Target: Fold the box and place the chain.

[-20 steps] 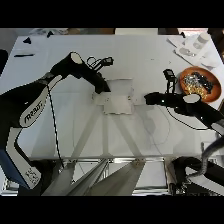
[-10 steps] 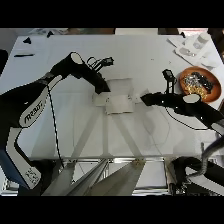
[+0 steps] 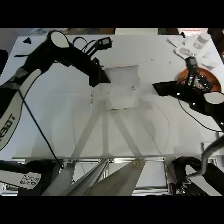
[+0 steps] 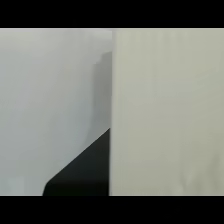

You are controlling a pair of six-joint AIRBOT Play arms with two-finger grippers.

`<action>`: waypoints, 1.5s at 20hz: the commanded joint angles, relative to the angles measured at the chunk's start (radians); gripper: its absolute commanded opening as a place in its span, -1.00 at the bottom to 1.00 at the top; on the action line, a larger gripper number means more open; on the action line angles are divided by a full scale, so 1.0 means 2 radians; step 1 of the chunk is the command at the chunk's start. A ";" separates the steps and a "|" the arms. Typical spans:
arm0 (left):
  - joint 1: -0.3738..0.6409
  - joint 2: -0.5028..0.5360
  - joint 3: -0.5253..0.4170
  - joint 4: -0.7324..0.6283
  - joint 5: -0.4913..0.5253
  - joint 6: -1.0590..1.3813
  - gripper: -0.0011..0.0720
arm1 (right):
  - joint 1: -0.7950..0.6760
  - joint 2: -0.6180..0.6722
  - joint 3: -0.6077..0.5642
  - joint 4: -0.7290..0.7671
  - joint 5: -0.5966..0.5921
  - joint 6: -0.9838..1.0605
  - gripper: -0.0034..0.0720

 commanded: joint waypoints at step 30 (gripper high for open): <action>-0.033 -0.106 -0.097 -0.010 0.110 0.161 -0.98 | -0.142 0.058 0.001 -0.114 0.103 0.069 0.17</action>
